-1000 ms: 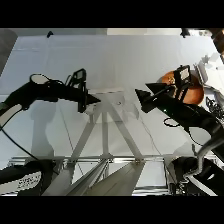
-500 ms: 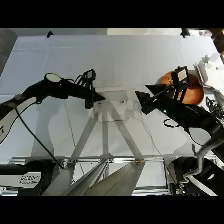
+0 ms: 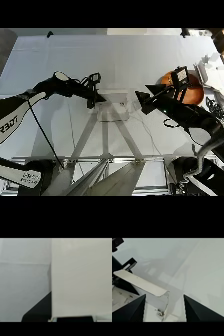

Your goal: Fold the box and place the chain.

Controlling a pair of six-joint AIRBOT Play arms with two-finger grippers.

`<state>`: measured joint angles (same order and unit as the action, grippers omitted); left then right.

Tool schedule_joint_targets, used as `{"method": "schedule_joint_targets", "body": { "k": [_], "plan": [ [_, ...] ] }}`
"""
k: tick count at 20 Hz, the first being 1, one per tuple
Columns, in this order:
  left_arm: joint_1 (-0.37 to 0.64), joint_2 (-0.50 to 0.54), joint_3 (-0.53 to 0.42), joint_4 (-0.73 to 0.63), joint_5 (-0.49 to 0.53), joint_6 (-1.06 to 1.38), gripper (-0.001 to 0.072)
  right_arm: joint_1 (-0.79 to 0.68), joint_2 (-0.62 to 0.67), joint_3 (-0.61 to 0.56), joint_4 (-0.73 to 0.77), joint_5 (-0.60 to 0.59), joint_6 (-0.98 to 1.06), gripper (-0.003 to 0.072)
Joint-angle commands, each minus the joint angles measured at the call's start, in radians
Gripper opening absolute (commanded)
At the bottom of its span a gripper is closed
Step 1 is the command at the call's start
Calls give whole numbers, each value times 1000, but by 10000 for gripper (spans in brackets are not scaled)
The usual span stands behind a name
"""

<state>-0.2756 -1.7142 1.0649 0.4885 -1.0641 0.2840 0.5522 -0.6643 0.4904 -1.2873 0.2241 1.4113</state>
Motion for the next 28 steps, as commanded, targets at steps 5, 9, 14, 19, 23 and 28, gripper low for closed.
{"method": "schedule_joint_targets", "body": {
  "k": [5,9,14,19,23,28],
  "plan": [
    [0,-13,3,-107,21,143,6,0,-1,1,0,0,0,523],
    [0,-43,3,-107,18,161,6,0,-1,1,0,0,0,523],
    [0,-50,4,-100,11,161,6,0,-1,1,0,-3,0,522],
    [0,-26,4,75,5,141,5,0,-1,1,1,-3,1,522],
    [0,-19,5,21,6,170,6,0,-1,1,1,-3,1,522],
    [0,-19,4,-8,5,188,8,0,-1,1,0,-3,0,522]
  ]
}}
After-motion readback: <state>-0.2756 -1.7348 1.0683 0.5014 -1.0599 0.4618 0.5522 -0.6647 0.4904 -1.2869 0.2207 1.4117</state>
